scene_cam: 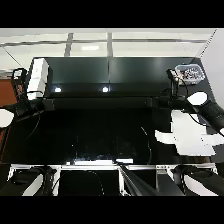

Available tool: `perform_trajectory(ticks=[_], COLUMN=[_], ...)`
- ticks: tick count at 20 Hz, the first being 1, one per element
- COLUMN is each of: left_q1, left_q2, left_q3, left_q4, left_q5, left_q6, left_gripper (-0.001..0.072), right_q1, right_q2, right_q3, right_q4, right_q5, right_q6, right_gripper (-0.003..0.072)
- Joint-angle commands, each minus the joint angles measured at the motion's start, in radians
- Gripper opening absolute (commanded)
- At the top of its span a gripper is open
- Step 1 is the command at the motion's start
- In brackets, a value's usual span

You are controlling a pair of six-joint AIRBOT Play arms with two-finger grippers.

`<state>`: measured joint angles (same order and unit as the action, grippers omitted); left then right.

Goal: Fold the box and place the chain.

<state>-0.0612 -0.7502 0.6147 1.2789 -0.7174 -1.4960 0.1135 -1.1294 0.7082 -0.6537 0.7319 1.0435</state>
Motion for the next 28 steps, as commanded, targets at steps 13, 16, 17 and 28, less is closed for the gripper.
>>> perform_trajectory(ticks=[13,16,17,28], left_q1=[-0.001,0.0,0.0,0.0], left_q2=[0.034,0.085,0.096,0.108], left_q3=[0.0,0.0,0.0,-0.014], left_q4=[-0.218,-0.218,-0.222,-0.236], left_q5=[-0.367,-0.382,-0.383,-0.414], left_q6=[0.003,-0.001,-0.001,-0.004], left_gripper=[0.0709,0.0709,0.0708,0.0708], right_q1=[-0.543,-0.684,-0.729,-1.12], right_q2=[0.019,0.064,0.074,0.058], right_q3=[0.159,0.268,0.28,0.286], right_q4=[-0.009,-0.291,-0.322,-0.725], right_q5=[0.705,0.663,0.62,0.34], right_q6=[0.119,0.175,0.197,0.164], right_gripper=[0.072,0.072,0.072,0.072])
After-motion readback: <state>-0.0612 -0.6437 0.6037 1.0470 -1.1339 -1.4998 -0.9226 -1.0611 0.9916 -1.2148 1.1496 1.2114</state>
